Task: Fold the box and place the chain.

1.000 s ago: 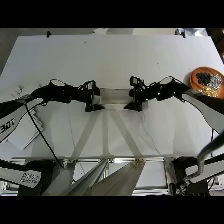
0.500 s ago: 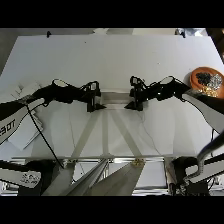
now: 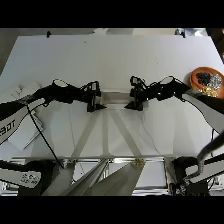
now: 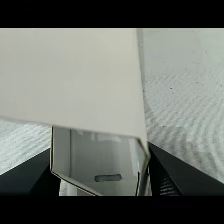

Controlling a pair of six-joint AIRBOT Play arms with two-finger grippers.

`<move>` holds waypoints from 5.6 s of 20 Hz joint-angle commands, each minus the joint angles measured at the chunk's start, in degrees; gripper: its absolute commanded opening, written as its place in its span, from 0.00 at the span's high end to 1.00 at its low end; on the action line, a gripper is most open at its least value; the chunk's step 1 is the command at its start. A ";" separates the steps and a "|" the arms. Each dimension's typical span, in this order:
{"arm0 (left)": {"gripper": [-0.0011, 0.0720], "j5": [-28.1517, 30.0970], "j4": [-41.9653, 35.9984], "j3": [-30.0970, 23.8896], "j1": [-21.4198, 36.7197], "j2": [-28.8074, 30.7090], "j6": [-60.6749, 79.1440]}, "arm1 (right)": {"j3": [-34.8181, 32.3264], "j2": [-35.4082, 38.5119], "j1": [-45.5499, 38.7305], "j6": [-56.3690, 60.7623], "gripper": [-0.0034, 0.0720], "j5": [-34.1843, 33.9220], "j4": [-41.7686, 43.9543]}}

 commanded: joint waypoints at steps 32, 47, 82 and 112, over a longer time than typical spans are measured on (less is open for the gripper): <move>0.52 0.22 -0.04 0.00 0.00 -0.02 0.02 | 0.07 22.34 0.28 30.36 0.94 12.68 -14.84; 0.52 0.24 -0.02 0.00 0.00 -0.02 0.04 | 0.07 10.34 6.43 33.20 0.95 -22.21 5.66; 0.52 0.22 -0.04 0.00 0.00 -0.02 0.04 | 0.22 13.09 1.40 5.73 0.36 -4.59 -26.47; 0.52 0.22 -0.04 0.00 0.00 -0.02 0.02 | 0.22 12.50 4.42 5.97 0.76 -5.31 -19.63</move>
